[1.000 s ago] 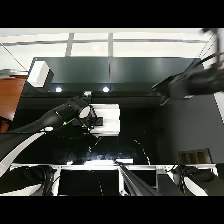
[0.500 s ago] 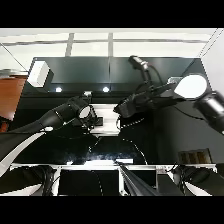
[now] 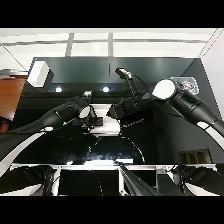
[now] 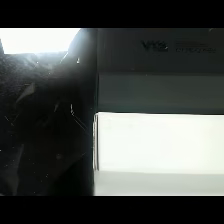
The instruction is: Fold the box and place the chain.
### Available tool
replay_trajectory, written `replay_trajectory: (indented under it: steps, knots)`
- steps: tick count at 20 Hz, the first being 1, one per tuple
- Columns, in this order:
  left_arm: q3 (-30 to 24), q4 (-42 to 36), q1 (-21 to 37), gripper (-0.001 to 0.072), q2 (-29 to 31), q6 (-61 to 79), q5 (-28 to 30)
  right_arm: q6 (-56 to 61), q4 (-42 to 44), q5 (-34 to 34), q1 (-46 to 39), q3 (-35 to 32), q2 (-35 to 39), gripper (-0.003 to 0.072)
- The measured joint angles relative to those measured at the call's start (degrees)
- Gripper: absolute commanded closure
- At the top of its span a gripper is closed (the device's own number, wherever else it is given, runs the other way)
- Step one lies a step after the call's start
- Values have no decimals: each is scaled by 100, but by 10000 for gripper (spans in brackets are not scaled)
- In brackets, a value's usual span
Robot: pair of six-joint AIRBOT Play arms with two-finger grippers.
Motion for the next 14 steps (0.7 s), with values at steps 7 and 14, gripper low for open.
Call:
replay_trajectory:
  steps: [7, 14]
  knots:
    - [0, -7, 0, 676, 0, 0, 2, 70, -295, 765, -1370, 2, 258, 32]
    - [0, -15, 0, 676, 0, 0, 48, 1694, -2428, 254, -3342, -142, 474, 31]
